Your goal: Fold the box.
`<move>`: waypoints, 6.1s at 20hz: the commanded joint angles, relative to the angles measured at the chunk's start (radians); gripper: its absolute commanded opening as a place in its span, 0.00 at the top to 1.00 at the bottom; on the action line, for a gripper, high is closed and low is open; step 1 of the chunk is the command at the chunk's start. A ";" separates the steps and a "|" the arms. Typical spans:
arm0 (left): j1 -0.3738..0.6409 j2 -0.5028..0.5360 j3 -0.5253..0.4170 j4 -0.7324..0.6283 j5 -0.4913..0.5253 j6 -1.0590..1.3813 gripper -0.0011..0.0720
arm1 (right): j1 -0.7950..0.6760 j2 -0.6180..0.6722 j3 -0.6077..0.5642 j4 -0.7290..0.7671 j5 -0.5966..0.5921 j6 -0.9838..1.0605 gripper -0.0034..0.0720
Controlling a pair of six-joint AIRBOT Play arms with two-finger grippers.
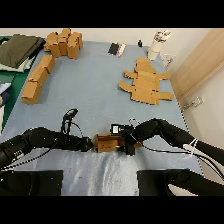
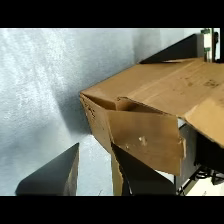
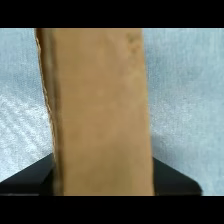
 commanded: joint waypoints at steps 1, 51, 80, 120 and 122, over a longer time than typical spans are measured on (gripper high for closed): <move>0.067 0.002 0.012 0.008 -0.070 0.009 0.59 | 0.001 0.000 0.000 0.000 0.000 0.000 0.29; -0.262 -0.356 0.406 0.556 -0.172 -0.563 0.25 | 0.001 0.000 0.000 -0.001 0.000 0.000 0.29; -0.448 -0.603 0.645 0.874 -0.399 -0.958 0.97 | 0.001 0.000 0.000 -0.001 0.000 0.000 0.29; -0.448 -0.355 0.642 0.632 -0.576 -0.265 0.97 | 0.001 0.000 0.000 -0.001 0.000 0.000 0.29; -0.447 -0.323 0.599 0.599 -0.521 -0.080 0.97 | 0.001 0.000 0.000 -0.001 0.000 0.000 0.29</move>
